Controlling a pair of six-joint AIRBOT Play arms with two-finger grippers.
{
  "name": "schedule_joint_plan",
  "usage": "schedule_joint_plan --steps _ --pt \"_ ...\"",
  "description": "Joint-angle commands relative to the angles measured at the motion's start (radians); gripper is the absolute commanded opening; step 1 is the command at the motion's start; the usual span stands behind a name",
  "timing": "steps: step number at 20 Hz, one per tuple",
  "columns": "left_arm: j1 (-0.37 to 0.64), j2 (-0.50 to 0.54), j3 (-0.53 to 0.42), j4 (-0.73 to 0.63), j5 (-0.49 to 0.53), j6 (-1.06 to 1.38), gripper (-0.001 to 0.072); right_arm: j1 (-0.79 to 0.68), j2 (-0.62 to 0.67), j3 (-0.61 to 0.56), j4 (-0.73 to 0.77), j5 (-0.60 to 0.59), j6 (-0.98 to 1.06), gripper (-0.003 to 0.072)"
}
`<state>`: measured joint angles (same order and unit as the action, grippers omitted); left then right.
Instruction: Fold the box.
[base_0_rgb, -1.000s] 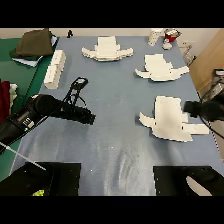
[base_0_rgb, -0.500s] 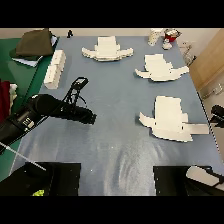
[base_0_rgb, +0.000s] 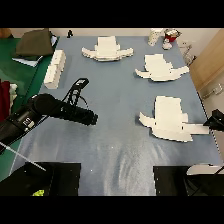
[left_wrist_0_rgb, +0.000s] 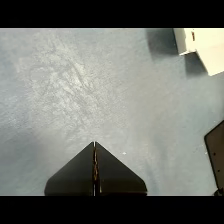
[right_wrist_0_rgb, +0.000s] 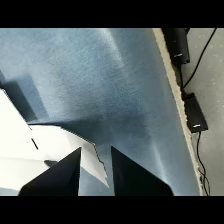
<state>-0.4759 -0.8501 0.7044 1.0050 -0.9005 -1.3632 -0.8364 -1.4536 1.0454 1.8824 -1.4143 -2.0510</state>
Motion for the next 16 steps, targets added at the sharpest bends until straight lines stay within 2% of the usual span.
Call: schedule_joint_plan --steps 1,3,4,6,13,14,16 --pt "0.000 -0.001 0.001 -0.037 0.000 0.000 0.0014 0.002 -0.044 0.003 0.067 -0.088 -0.071 0.0283" --pt "0.000 -0.001 0.001 -0.041 0.000 0.000 0.0015 0.031 -0.047 0.004 0.159 -0.129 -0.115 0.0265" --pt "0.000 0.000 0.001 -0.041 -0.001 0.001 0.0014 0.053 -0.047 0.005 0.207 -0.142 -0.142 0.0096" --pt "-0.001 0.000 0.001 -0.042 -0.003 0.001 0.0014 0.121 -0.047 0.005 0.277 -0.148 -0.156 0.0002" --pt "-0.001 0.000 0.001 -0.048 0.009 0.002 0.0014 0.430 -0.023 -0.017 0.407 -0.132 0.003 0.0001" --pt "-0.001 0.000 0.001 -0.048 0.009 0.002 0.0014 0.487 0.009 -0.043 0.411 -0.094 0.005 0.0001" --pt "0.000 0.000 0.001 -0.047 0.004 0.001 0.0014 0.600 0.102 -0.133 0.418 0.055 0.014 0.0001"
